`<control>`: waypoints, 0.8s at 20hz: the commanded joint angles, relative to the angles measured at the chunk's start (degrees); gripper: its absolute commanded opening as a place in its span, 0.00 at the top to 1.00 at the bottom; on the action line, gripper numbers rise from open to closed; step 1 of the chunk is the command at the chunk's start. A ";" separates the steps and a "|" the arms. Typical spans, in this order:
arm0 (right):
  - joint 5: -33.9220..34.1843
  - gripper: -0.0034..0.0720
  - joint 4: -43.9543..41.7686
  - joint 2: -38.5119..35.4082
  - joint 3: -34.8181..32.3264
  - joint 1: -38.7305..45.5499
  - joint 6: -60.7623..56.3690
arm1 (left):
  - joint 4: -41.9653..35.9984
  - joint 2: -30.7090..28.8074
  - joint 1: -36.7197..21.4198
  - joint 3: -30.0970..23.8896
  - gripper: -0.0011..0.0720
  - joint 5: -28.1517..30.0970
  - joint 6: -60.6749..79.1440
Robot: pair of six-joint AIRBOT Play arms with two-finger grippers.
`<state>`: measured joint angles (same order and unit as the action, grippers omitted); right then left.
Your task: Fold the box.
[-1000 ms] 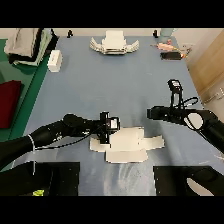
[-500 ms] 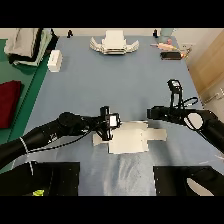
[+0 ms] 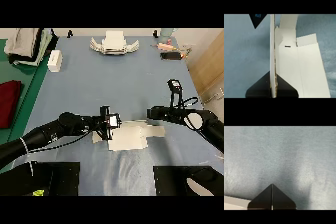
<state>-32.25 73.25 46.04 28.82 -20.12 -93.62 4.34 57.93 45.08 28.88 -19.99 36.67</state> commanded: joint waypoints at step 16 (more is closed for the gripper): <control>1.20 0.95 -0.20 -0.04 0.04 0.00 0.00 | -4.39 -1.29 4.17 -4.57 0.96 3.54 -2.58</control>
<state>-30.98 73.03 46.04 28.82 -20.12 -93.62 0.19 57.89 49.50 24.12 -16.64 37.17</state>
